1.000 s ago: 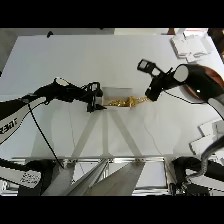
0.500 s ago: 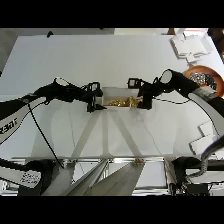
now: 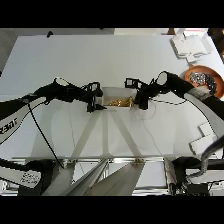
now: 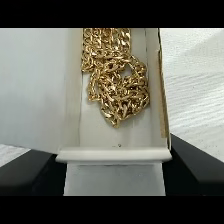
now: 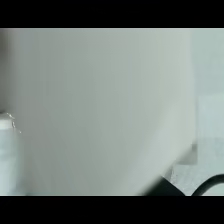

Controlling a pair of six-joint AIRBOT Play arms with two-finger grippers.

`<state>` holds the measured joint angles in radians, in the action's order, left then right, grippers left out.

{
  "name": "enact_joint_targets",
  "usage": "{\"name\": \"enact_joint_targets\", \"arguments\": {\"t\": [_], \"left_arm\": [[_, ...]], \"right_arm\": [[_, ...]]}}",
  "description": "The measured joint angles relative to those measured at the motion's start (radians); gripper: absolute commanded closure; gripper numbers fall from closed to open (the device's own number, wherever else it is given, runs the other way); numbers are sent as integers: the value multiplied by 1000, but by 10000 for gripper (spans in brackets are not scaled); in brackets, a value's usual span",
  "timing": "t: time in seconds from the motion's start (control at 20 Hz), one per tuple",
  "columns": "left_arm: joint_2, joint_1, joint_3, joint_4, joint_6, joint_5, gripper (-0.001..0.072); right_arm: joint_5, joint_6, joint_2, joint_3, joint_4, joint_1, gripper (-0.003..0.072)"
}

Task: Fold the box and place the chain.

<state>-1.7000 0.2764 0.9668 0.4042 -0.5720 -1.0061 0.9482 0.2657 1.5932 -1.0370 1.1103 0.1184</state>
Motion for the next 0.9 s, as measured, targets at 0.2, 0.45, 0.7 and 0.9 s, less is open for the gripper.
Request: {"name": "enact_joint_targets", "arguments": {"t": [0.2, 0.45, 0.7, 0.9], "left_arm": [[0, 0, 0, 0, 0, 0, 373], [0, 0, 0, 0, 0, 0, 373], [0, 0, 0, 0, 0, 0, 373], [0, 0, 0, 0, 0, 0, 373]], "right_arm": [[26, 122, -53, 2, 50, 0, 680], [-3, 244, -183, 2, 55, 22, 680], [-65, 312, -283, 2, 19, 123, 679], [-177, 330, -308, 2, -28, 229, 679]]}}
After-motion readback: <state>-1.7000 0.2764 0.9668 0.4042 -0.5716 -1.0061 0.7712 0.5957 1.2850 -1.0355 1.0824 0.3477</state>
